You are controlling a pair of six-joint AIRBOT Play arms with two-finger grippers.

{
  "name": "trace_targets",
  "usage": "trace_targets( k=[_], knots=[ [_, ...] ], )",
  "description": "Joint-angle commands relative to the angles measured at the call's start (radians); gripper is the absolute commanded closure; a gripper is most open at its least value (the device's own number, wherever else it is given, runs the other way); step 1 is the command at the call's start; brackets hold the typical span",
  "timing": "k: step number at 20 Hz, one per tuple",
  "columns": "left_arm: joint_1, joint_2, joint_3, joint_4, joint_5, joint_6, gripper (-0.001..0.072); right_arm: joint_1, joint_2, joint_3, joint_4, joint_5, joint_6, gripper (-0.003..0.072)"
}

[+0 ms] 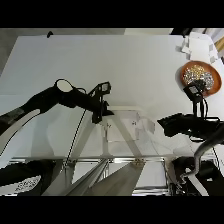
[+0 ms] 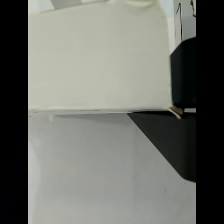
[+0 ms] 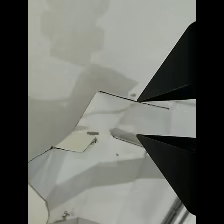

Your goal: Fold the box and place the chain.

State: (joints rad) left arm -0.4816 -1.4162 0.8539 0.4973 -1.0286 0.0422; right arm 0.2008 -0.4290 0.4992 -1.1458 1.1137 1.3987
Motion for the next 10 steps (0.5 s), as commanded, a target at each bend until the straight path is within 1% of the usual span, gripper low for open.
trace_targets(
  k=[1, 5, 10],
  knots=[
    [-0.04, 0.047, -0.097, -0.034, 0.122, 0.058, 0.0715, 0.001, 0.007, 0.0, 0.003, 0.01, -0.001, 0.0452],
    [-0.062, 0.04, -0.1, -0.101, 0.195, 0.172, 0.0712, 0.001, 0.007, -0.002, 0.002, 0.016, -0.002, 0.0452],
    [-0.063, -0.021, -0.1, -0.101, 0.202, 0.209, 0.0712, 0.001, 0.007, -0.002, 0.0, 0.031, -0.012, 0.0452]
  ],
)
